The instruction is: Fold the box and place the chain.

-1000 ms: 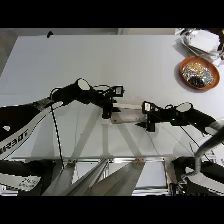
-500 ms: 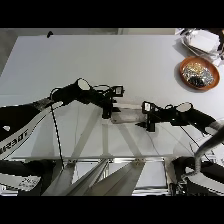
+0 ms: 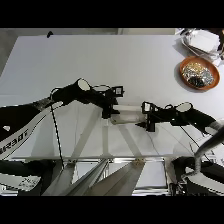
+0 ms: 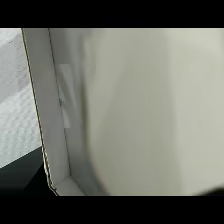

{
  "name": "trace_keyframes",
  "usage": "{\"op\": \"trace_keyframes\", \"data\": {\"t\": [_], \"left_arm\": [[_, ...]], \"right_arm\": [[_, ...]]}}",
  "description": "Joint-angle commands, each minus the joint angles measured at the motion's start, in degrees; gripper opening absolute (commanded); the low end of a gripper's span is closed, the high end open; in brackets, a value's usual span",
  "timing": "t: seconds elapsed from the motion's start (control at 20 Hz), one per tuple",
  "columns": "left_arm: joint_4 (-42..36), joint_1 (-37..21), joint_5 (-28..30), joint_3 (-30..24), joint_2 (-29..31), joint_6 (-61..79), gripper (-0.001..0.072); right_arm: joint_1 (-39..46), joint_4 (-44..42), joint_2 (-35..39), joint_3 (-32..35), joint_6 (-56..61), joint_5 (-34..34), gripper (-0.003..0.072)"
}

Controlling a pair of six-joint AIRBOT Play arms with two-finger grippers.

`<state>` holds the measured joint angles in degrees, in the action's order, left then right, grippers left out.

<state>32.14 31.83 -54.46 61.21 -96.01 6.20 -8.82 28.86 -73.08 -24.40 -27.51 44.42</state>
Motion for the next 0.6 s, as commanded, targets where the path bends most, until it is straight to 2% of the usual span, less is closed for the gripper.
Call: {"op": "trace_keyframes", "data": {"t": [0.0, 0.05, 0.1, 0.25, 0.4, 0.55], "left_arm": [[-0.3, -0.7, -0.5, 0.0, 1.0, -0.2, 0.0555], [-0.2, -1.2, -0.6, 0.0, 1.5, -0.3, 0.062], [0.0, -1.9, -0.9, 0.0, 2.1, -0.8, 0.0644], [3.0, -4.8, -2.3, 0.0, 4.6, -3.7, 0.0644], [12.5, -7.5, -4.9, 0.0, 7.8, -10.0, 0.0643], [20.1, -9.2, -10.5, 0.0, 11.2, -15.0, 0.062]], "right_arm": [[0.0, -0.2, 0.0, 0.0, 0.4, -0.1, 0.0412], [0.0, -0.2, 0.0, 0.0, 0.4, -0.1, 0.0412], [0.0, -0.2, 0.0, 0.0, 0.4, -0.1, 0.0412], [0.0, -0.2, 0.0, 0.0, 0.4, -0.1, 0.0412], [0.0, -0.2, 0.0, 0.0, 0.4, -0.1, 0.0412], [0.0, -0.2, 0.0, 0.0, 0.4, -0.1, 0.0412]]}}
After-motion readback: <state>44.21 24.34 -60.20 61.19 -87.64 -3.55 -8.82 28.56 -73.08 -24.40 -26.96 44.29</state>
